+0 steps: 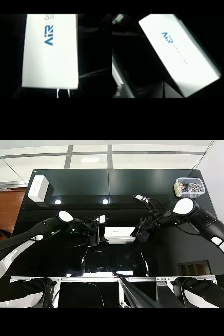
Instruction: Fold the box and place the chain.
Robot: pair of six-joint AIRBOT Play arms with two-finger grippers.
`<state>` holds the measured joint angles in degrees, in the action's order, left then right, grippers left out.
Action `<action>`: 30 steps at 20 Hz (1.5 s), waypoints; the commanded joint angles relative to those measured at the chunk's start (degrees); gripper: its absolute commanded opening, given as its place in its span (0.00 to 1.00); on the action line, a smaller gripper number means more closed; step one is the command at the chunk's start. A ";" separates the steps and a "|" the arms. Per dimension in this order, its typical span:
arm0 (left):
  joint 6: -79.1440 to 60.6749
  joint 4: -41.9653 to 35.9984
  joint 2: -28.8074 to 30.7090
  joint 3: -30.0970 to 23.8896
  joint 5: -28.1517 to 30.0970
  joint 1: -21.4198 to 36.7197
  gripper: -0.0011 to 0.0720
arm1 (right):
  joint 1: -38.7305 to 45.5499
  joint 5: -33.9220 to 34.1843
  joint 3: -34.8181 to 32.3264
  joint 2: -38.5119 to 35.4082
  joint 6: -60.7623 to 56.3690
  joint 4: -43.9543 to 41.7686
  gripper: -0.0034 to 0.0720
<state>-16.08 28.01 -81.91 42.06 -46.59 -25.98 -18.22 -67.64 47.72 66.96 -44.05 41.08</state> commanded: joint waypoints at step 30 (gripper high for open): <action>1.64 3.76 5.05 0.04 0.02 0.20 0.99 | 17.49 -15.13 6.86 -6.58 -15.56 0.35 0.06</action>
<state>-15.79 28.86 -79.40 42.06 -46.85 -25.87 -7.07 -73.73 52.51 66.41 -57.34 34.74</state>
